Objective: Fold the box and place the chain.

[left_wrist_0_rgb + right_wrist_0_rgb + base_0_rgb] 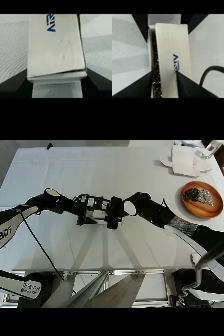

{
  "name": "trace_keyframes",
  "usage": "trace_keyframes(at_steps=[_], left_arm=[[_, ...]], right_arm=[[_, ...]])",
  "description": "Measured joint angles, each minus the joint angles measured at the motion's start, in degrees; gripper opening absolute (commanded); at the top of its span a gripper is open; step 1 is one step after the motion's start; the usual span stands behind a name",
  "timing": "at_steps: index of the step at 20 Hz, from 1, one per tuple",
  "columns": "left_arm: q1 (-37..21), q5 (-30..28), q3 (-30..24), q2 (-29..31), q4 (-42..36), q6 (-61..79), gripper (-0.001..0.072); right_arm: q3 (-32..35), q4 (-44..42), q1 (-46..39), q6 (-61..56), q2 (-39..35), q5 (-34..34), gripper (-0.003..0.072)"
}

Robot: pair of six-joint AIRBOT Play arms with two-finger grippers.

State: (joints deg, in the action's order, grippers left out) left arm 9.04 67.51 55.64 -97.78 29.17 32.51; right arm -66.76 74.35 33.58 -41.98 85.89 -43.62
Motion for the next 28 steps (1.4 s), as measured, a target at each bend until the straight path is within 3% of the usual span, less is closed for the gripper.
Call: trace_keyframes(at_steps=[8, 12, 14, 16, 21, 28], left_arm=[[0.0, 0.07, 0.0, 0.02, -0.02, 0.0, 0.0154], [0.0, 0.07, 0.0, 0.02, 0.0, 0.0, 0.0154], [0.0, 0.07, 0.0, 0.02, 0.0, -0.02, 0.0154], [0.0, 0.04, 0.0, 0.02, 0.0, -0.02, 0.0154], [0.0, 0.04, 0.0, 0.02, 0.02, -0.02, 0.0154], [0.0, 0.04, 0.0, 0.02, 0.02, -0.02, 0.0154]], right_arm=[[0.02, 0.22, -0.07, -0.02, -1.44, -2.1, 0.0348], [-0.72, -4.5, -2.34, -0.92, -3.52, -2.6, 0.0143], [-1.22, -11.26, -4.37, -1.86, -3.91, -3.19, 0.0142], [-1.57, -19.5, -6.49, -2.45, -3.78, -3.43, 0.0012], [-1.81, -34.1, -9.57, -6.12, 0.0, -4.42, 0.0012], [-1.86, -38.82, -8.66, -9.75, 6.64, -8.92, 0.0011]])
